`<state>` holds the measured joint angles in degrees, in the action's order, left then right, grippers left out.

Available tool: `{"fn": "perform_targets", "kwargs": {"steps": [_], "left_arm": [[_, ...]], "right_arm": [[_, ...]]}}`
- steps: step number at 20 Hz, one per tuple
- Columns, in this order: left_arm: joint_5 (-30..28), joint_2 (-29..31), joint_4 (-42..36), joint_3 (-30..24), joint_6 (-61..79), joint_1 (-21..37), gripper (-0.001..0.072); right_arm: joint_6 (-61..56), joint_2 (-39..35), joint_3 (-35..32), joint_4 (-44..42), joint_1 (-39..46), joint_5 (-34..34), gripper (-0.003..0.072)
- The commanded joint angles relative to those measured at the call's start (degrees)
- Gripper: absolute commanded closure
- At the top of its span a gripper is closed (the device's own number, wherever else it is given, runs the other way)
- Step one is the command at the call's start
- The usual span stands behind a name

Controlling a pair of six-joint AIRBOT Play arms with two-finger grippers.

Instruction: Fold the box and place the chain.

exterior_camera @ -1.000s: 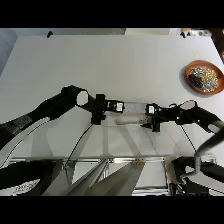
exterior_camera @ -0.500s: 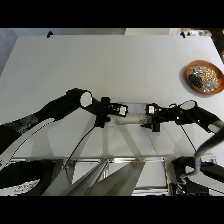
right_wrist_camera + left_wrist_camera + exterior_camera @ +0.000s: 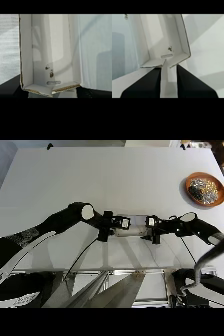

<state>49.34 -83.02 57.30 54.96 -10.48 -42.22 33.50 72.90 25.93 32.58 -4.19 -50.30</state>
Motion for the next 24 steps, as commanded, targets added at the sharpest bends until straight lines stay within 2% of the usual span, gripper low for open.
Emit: {"fn": "perform_targets", "kwargs": {"steps": [1,3,5,7,10,12,14,16,18,19,20,23,24], "left_arm": [[-1.79,-0.02,-1.09,0.0,0.0,-0.24,0.0517],[-2.45,-0.26,-1.16,0.0,0.0,-0.76,0.0523],[-3.48,-0.81,-1.6,0.0,0.0,-1.36,0.0645],[-3.82,-1.46,-1.7,0.0,0.0,-1.97,0.0689],[-4.68,-2.45,-4.35,0.0,0.0,-2.86,0.0687],[-5.31,-2.86,-5.4,0.0,-0.02,-3.19,0.0654],[-5.49,-3.04,-6.34,0.0,-0.02,-3.37,0.0508],[-5.35,-3.04,-6.75,0.0,-0.13,-3.37,0.0412],[-5.14,-3.04,-6.73,0.0,-1.7,-3.37,0.04],[-4.83,-2.99,-6.69,0.0,-2.69,-3.34,0.0341],[-4.72,-2.89,-6.67,0.0,-3.74,-3.34,0.0315],[-4.2,-0.83,-6.19,0.0,-6.97,-2.71,0.032],[-3.48,0.59,-6.03,0.0,-8.9,-2.4,0.0344]], "right_arm": [[-0.02,-0.04,-0.02,-0.02,-0.02,0.0,0.029],[-0.02,-0.04,-0.02,-0.02,-0.02,0.0,0.029],[-0.02,-0.04,-0.02,-0.02,-0.02,0.0,0.029],[-0.02,-0.04,-0.02,-0.02,-0.02,0.0,0.029],[-0.02,-0.04,-0.02,-0.02,-0.02,0.0,0.029],[-0.02,-0.04,-0.02,-0.02,-0.02,0.0,0.029],[-0.02,-0.04,-0.02,-0.02,-0.02,0.0,0.029],[-0.02,-0.04,-0.02,-0.02,-0.02,0.0,0.029],[-0.02,-0.04,-0.02,-0.02,-0.02,0.0,0.029],[-0.02,-0.04,-0.02,-0.02,-0.02,0.0,0.029],[-0.02,-0.04,-0.02,-0.02,-0.02,0.0,0.029],[-0.02,-0.04,-0.02,-0.02,-0.02,0.0,0.029],[-0.02,-0.04,-0.02,-0.02,-0.02,-0.02,0.029]]}}
